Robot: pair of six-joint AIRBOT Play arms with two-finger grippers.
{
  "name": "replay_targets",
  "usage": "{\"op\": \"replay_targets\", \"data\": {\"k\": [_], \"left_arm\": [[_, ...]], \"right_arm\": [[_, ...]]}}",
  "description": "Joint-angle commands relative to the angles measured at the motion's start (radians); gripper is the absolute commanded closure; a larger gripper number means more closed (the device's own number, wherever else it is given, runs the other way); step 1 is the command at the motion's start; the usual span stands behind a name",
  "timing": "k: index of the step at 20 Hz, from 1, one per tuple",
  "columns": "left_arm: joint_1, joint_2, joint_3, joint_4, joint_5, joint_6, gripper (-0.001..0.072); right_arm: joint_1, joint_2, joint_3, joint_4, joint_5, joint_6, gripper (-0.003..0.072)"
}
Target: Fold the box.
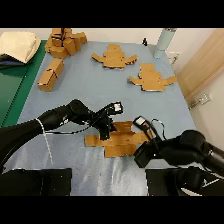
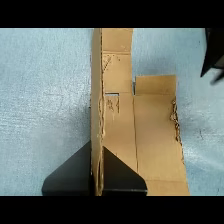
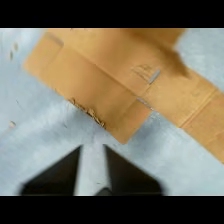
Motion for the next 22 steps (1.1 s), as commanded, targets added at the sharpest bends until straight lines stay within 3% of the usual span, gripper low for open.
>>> {"op": "replay_targets", "data": {"k": [1,3,8,17,22], "left_arm": [[-0.002,-0.001,0.001,0.0,0.001,0.0,0.0696],[-0.002,0.0,0.001,0.0,0.0,0.0,0.0696],[-0.002,0.0,0.001,0.0,0.0,0.0,0.0696],[-0.003,0.0,0.001,0.0,0.0,0.0,0.0696],[-0.003,0.0,0.001,0.0,-0.001,0.0,0.0696]], "right_arm": [[0.276,-0.039,-0.034,-0.421,0.004,0.023,-0.001],[0.299,-0.113,-0.037,-0.499,0.029,0.022,-0.001],[0.299,-0.241,-0.036,-0.523,0.123,-0.002,-0.001],[0.297,-0.252,-0.036,-0.558,0.23,0.004,-0.001],[0.297,-0.245,-0.023,-0.562,0.214,0.019,-0.001]]}}
